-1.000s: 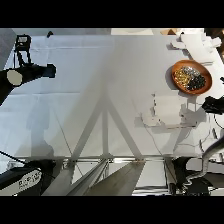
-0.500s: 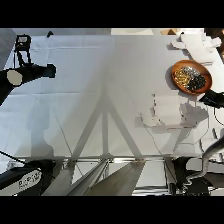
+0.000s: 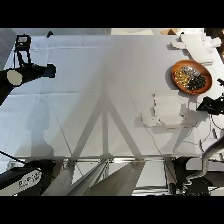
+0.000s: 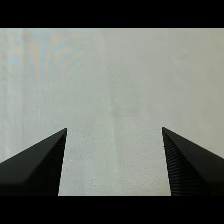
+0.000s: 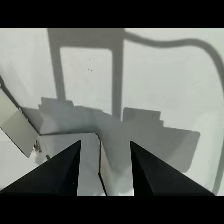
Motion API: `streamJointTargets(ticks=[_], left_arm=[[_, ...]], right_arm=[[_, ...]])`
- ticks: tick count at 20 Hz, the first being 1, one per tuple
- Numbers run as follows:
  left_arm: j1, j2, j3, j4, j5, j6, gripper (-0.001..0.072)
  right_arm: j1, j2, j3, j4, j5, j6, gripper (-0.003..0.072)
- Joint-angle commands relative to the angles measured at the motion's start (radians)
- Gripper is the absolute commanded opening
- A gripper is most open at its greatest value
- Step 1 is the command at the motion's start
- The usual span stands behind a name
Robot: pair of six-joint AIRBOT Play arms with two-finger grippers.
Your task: Fold the box and place the chain.
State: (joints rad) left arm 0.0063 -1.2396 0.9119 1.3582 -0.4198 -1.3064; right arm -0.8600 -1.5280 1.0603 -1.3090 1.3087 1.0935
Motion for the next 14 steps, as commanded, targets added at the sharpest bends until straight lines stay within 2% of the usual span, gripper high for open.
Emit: streamJointTargets(ticks=[1, 2, 6, 11, 14], left_arm=[[-0.001, 0.0, 0.0, 0.0, 0.0, 0.0, 0.0645], [-0.001, 0.0, 0.0, 0.0, 0.0, 0.0, 0.0645], [-0.001, 0.0, 0.0, 0.0, 0.0, 0.0, 0.0645], [-0.001, 0.0, 0.0, 0.0, 0.0, 0.0, 0.0645], [-0.001, 0.0, 0.0, 0.0, 0.0, 0.0, 0.0645]], right_arm=[[0.003, -0.023, 0.0, 0.0, 0.039, -0.026, 0.025], [0.007, -0.026, 0.0, 0.0, 0.04, -0.03, 0.0232], [0.045, -0.035, 0.0, -0.008, 0.058, -0.069, 0.0013], [0.136, -0.032, 0.0, 0.016, 0.06, -0.167, 0.0012], [0.22, -0.006, 0.0, 0.107, 0.047, -0.239, 0.0012]])
